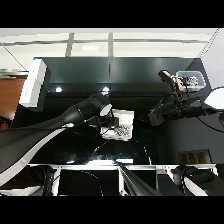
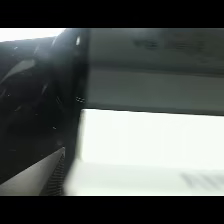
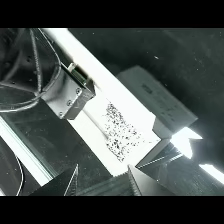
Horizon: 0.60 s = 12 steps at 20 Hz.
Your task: Fold the box and place the chain.
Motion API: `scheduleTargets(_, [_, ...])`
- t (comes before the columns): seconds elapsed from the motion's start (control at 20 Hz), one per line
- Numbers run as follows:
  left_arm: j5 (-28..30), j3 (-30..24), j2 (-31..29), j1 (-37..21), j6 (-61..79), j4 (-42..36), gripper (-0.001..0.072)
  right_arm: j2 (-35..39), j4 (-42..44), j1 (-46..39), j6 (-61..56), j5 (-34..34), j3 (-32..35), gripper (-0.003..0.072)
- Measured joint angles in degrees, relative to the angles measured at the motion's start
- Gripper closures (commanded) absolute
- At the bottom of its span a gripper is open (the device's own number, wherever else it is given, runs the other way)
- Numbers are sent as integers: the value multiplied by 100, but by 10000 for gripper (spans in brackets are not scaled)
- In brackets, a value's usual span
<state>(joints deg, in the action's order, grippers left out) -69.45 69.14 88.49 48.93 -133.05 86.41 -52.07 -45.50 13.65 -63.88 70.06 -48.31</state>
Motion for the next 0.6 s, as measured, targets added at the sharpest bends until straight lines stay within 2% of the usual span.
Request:
scheduleTargets(0.3, [-232,-20,-1010,-149,951,269,211,0,-188,-4,4,-2,0,310])
scheduleTargets(0.5, [-313,-601,-1982,-719,1860,400,211,0,-232,-4,-70,-55,0,310])
scheduleTargets(0.6, [-87,-1108,-2463,-1261,2284,356,212,0,-249,-4,-116,-74,0,310])
